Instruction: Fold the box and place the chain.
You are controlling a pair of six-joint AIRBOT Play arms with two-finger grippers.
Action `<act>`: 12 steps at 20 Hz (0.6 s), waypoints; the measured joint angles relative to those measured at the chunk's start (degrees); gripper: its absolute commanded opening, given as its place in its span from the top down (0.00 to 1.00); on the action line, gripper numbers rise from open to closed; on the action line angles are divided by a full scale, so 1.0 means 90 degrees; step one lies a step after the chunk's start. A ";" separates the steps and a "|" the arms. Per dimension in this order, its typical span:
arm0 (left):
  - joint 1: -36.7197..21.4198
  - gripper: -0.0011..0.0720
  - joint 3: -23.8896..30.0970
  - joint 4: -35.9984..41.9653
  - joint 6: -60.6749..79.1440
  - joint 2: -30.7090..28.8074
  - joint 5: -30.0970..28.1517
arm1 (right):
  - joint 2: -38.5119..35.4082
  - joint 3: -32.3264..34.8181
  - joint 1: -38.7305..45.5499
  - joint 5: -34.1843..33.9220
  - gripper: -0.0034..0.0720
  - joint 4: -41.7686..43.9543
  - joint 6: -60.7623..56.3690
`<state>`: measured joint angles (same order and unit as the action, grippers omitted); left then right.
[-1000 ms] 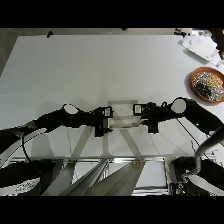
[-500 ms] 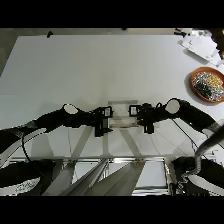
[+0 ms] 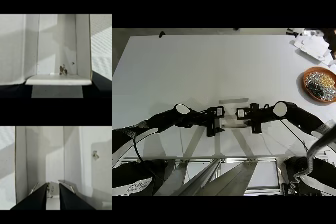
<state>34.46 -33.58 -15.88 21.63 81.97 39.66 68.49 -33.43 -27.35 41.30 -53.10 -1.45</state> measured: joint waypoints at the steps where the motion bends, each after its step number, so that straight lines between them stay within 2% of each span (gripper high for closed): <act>1: 0.0000 0.97 0.0000 0.0000 0.0000 0.0000 0.0000 | 0.0000 0.0000 -0.0015 -0.0017 0.70 0.0012 0.0002; 3: 0.0000 0.97 0.0000 0.0000 0.0000 0.0000 -0.0005 | 0.0002 0.0000 -0.0027 -0.0027 0.43 0.0051 0.0002; 4: 0.0000 0.97 0.0000 0.0002 0.0000 0.0000 -0.0017 | 0.0007 0.0000 -0.0036 -0.0027 0.36 0.0070 0.0005; 5: 0.0000 0.97 -0.0002 0.0005 0.0000 0.0000 -0.0024 | 0.0007 0.0000 -0.0039 -0.0044 0.33 0.0078 0.0005; 8: 0.0000 0.97 -0.0002 0.0007 -0.0002 0.0000 -0.0034 | 0.0007 0.0000 -0.0041 -0.0158 0.33 0.0092 0.0007; 9: 0.0000 0.97 -0.0002 0.0010 -0.0005 0.0000 -0.0036 | 0.0007 0.0000 -0.0044 -0.0202 0.36 0.0092 0.0017; 10: 0.0000 0.97 -0.0002 0.0010 -0.0007 0.0000 -0.0034 | 0.0007 0.0000 -0.0044 -0.0216 0.51 0.0092 0.0027; 11: 0.0000 0.97 -0.0002 0.0010 -0.0007 0.0000 -0.0024 | 0.0007 0.0000 -0.0046 -0.0270 0.77 0.0095 0.0022; 12: 0.0000 0.97 -0.0002 0.0005 -0.0005 0.0000 -0.0007 | 0.0007 0.0000 -0.0044 -0.0333 0.94 0.0097 0.0022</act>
<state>34.46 -33.61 -15.84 21.58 81.97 39.59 68.55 -33.43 -27.75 38.30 -52.23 -1.26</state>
